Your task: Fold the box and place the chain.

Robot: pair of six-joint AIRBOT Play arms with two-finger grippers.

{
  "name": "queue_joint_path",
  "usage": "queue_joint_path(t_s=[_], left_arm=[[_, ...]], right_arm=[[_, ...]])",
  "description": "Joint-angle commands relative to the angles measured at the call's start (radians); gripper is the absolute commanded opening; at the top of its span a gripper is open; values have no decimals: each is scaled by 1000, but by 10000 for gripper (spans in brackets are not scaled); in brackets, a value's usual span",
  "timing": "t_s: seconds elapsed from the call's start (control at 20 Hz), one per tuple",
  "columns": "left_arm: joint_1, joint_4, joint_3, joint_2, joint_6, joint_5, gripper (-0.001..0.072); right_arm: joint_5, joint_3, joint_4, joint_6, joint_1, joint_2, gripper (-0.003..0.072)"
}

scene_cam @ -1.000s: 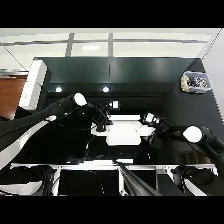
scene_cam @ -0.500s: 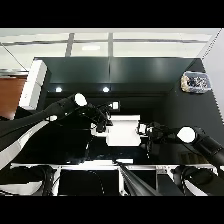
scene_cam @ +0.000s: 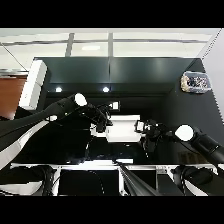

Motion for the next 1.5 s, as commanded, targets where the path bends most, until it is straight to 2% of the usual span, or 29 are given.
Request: queue_joint_path(t_s=[0.0, 0.1, 0.25, 0.5, 0.7, 0.95, 1.25, 1.45], left_arm=[[0, -3, 1, 0, 0, -1, 32], [0, -3, 1, 0, 0, 0, 32], [0, -3, 1, 0, 0, 0, 32], [0, -2, 1, 0, 0, 3, 32], [0, -2, 1, 0, 0, 2, 32], [0, -2, 1, 0, 0, 2, 32], [0, -2, 1, 0, 0, 1, 32], [0, -3, 1, 0, 0, 0, 32]], right_arm=[[-35, 54, -32, -15, 1, -2, 630], [-58, 79, -62, -17, -10, -2, 630], [-56, 80, -26, -17, -72, -2, 630], [-48, 80, 119, -47, -124, -37, 630], [-10, 80, 296, -218, -124, -98, 630], [76, 69, 295, -229, -125, -101, 630], [66, 20, 200, -229, -106, -101, 630], [48, 17, 190, -231, -106, -103, 630]])
